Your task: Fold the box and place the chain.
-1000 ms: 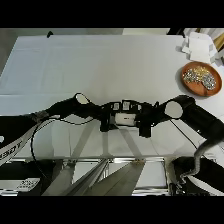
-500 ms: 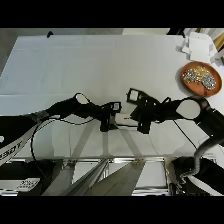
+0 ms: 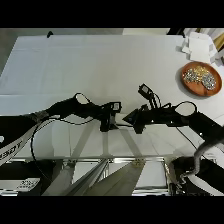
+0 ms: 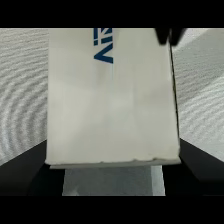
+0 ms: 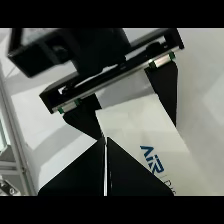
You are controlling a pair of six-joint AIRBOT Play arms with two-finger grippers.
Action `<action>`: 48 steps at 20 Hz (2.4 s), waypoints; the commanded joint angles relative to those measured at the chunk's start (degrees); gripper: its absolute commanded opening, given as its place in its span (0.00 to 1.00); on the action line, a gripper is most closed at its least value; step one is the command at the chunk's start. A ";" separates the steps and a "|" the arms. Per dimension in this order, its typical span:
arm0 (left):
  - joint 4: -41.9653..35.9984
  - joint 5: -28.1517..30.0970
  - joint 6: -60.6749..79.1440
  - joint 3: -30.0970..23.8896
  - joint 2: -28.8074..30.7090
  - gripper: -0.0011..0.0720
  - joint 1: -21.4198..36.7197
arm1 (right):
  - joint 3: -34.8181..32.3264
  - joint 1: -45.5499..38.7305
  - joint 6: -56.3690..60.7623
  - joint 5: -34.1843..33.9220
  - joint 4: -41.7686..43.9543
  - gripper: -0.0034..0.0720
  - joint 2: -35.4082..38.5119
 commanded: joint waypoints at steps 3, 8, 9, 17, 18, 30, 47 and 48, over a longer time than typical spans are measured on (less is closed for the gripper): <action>0.02 0.02 0.02 0.00 0.04 0.55 0.02 | -1.51 -0.33 -0.76 -0.50 -0.33 0.06 -1.40; 0.02 0.02 0.02 0.00 0.04 0.55 0.02 | -1.51 -0.33 -0.63 -0.81 -1.73 0.06 -1.57; 0.00 0.02 0.02 0.00 0.04 0.55 0.02 | -1.51 -0.31 -0.63 -0.68 -2.05 0.06 -1.70; 0.02 0.04 0.00 0.00 0.04 0.55 0.02 | -1.73 -0.24 0.72 0.81 -8.87 0.06 -2.82; 0.02 0.02 0.02 0.00 0.04 0.55 0.02 | -1.88 0.09 0.72 0.74 -9.03 0.06 -3.26; 0.02 0.02 0.02 0.00 0.04 0.55 0.02 | -1.90 2.95 5.60 -5.20 -16.72 0.06 -3.72; 0.02 0.02 0.02 0.00 0.04 0.55 0.02 | 8.76 2.78 54.18 11.19 -58.99 0.06 21.24; 0.02 0.04 0.02 0.00 0.04 0.55 0.02 | 8.74 2.75 58.66 18.27 -65.24 0.06 22.29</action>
